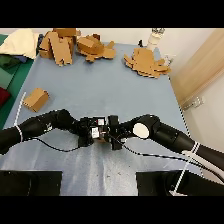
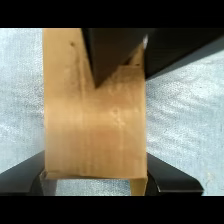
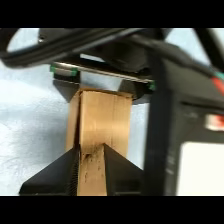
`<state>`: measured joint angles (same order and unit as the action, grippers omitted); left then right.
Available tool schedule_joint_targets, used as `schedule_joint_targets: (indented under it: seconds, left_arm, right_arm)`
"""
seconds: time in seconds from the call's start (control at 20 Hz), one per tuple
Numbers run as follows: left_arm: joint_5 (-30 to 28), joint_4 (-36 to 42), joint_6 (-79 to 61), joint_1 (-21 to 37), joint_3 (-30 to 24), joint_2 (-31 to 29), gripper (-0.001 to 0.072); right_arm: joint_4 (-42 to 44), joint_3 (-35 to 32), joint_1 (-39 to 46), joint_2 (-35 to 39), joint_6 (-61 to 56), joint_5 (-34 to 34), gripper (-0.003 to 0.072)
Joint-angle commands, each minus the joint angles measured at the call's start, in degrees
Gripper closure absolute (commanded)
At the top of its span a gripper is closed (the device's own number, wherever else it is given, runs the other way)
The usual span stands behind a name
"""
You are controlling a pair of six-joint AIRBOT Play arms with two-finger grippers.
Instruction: Fold the box.
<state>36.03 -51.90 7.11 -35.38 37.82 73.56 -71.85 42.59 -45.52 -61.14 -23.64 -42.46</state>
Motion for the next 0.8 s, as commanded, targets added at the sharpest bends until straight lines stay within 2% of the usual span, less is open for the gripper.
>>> schedule_joint_targets:
  seconds: [0.0, 0.05, 0.1, 0.15, 0.2, 0.4, 0.45, 0.55, 0.6, 0.75]
  left_arm:
    - [0.0, 0.0, 0.0, 0.0, 0.0, 0.0, 0.0193]
    - [0.0, 0.0, 0.0, 0.0, 0.0, 0.0, 0.0193]
    - [0.0, 0.0, 0.0, 0.0, 0.0, 0.0, 0.0193]
    - [0.0, 0.0, 0.0, 0.0, 0.0, 0.0, 0.0193]
    - [0.0, 0.0, 0.0, 0.0, 0.0, 0.0, 0.0193]
    - [0.1, 0.0, 0.0, 0.0, 0.0, 0.0, 0.0193]
    - [0.1, 0.0, 0.0, 0.0, 0.0, 0.0, 0.0193]
    - [0.1, 0.0, 0.0, 0.0, 0.0, 0.0, 0.0193]
    - [0.1, 0.0, 0.0, 0.0, 0.0, 0.0, 0.0193]
    - [0.1, 0.0, 0.0, 0.0, 0.0, 0.0, 0.0193]
  right_arm:
    - [-0.2, 0.0, 0.0, -0.2, -1.0, -1.7, 0.0428]
    - [-0.2, 0.0, 0.0, 0.4, -1.0, -1.7, 0.0344]
    - [-0.2, 0.1, 0.0, 1.2, -1.9, -1.6, 0.0299]
    - [-0.4, 0.1, 0.1, 2.1, -2.7, -1.7, 0.0290]
    - [-1.2, 0.1, 0.1, 3.1, -4.2, -1.9, 0.0232]
    - [-5.5, 0.1, 0.1, 7.7, -20.1, -5.3, 0.0218]
    - [-5.8, 0.1, 0.2, 9.4, -27.6, -7.8, 0.0263]
    - [-6.2, 0.0, 0.2, 12.7, -40.6, -14.3, 0.0589]
    - [-6.3, -0.3, 0.2, 14.4, -48.9, -16.6, 0.0675]
    - [-6.0, -4.2, 0.2, 21.2, -72.8, -14.5, 0.0679]
